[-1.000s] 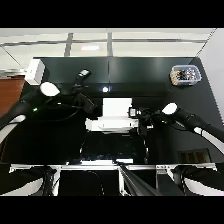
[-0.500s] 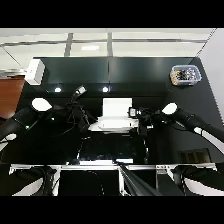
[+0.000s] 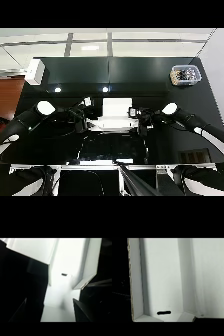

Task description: Fold the box and place the chain.

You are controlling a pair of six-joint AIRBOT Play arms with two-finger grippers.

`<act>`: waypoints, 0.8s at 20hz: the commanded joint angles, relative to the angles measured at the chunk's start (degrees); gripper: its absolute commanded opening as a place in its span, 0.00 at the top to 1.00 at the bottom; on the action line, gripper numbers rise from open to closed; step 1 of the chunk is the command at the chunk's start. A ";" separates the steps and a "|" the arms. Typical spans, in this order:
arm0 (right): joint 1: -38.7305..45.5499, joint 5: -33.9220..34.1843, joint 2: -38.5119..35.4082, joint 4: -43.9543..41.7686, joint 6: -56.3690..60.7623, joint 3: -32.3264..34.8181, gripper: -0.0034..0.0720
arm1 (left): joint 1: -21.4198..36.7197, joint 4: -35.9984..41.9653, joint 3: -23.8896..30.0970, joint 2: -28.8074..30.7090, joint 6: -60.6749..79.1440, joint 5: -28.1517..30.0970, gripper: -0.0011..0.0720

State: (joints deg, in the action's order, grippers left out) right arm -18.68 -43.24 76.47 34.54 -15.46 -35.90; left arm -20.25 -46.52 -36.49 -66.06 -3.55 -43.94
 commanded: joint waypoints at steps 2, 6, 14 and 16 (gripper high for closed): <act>-0.04 0.00 0.04 -0.02 0.00 0.02 0.35 | -3.30 -3.89 -0.13 -0.04 6.95 2.62 0.13; -0.04 0.00 0.04 0.00 0.00 0.02 0.35 | -5.18 -2.03 -0.50 -0.79 7.15 0.83 0.12; -0.04 0.00 0.04 -0.02 0.00 0.02 0.35 | -5.22 4.04 -2.25 -5.05 6.99 -3.26 0.23; -0.04 0.00 0.04 -0.02 0.00 0.02 0.35 | -5.25 4.98 -2.47 -5.05 7.02 -2.93 0.59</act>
